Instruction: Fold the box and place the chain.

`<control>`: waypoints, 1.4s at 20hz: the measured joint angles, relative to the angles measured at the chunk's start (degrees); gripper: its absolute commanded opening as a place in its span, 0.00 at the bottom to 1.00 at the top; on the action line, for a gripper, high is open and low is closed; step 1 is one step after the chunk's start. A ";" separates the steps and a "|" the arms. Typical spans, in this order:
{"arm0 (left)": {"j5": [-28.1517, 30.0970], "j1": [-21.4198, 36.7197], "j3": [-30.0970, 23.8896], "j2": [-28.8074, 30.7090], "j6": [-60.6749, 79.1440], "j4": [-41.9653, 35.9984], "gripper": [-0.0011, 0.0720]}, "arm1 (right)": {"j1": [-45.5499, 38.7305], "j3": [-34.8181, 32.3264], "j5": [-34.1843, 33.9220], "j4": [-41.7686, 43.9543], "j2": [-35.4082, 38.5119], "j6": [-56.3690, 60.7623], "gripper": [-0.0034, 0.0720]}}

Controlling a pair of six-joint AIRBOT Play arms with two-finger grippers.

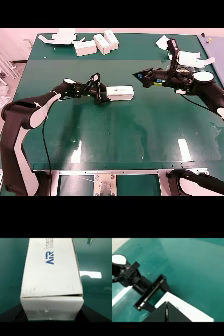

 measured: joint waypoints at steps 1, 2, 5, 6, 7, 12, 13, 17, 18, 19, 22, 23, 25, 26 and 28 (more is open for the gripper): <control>0.00 0.00 0.00 0.00 0.00 0.02 0.56 | -1.14 -0.31 -0.02 -0.35 0.96 1.09 0.06; -0.02 0.00 0.00 0.00 0.00 0.07 0.28 | -2.01 -0.66 0.00 -1.01 1.62 1.73 0.06; 0.00 0.00 0.00 0.00 0.00 0.13 0.06 | -4.37 -1.66 -0.07 -2.01 3.17 3.06 0.06; 0.02 0.00 0.00 0.00 0.00 0.15 0.06 | -4.79 -2.01 0.00 -2.56 3.37 3.41 0.06; 0.22 0.02 0.00 0.04 0.00 0.20 0.05 | -5.11 -2.23 0.04 -2.69 3.61 3.58 0.06; 3.15 1.38 -0.02 0.68 -3.17 -0.09 0.05 | -6.05 -2.95 -0.13 -4.07 4.07 4.04 0.06; 3.54 2.08 -0.02 0.85 -4.42 -0.42 0.05 | -6.23 -3.02 -0.15 -4.28 4.11 4.15 0.06; 5.40 5.07 -0.07 2.67 -8.00 -2.01 0.05 | -6.80 -3.15 -0.24 -4.50 4.66 4.48 0.06; 6.05 5.62 -0.07 3.45 -8.59 -2.29 0.05 | -6.84 -3.15 -0.26 -4.50 4.72 4.59 0.06; 6.78 6.01 -0.07 4.26 -9.09 -2.43 0.05 | -6.86 -3.19 -0.24 -4.55 4.76 4.74 0.06; 10.25 6.75 -0.07 6.95 -10.62 -2.75 0.05 | -6.93 -3.19 -0.24 -4.59 4.85 5.09 0.06; 11.69 7.04 -0.09 7.74 -11.45 -2.32 0.05 | -6.95 -3.19 -0.26 -4.57 4.90 5.22 0.06; 13.42 7.98 -0.33 8.76 -13.70 -1.29 0.05 | -6.97 -3.19 -0.26 -4.59 4.90 5.38 0.06; 14.16 8.72 -0.70 9.09 -14.80 -0.85 0.05 | -6.99 -3.19 -0.26 -4.59 4.90 5.40 0.06; 15.43 10.40 -1.64 9.66 -16.35 -0.39 0.05 | -7.08 -3.19 -0.24 -4.59 4.90 5.42 0.06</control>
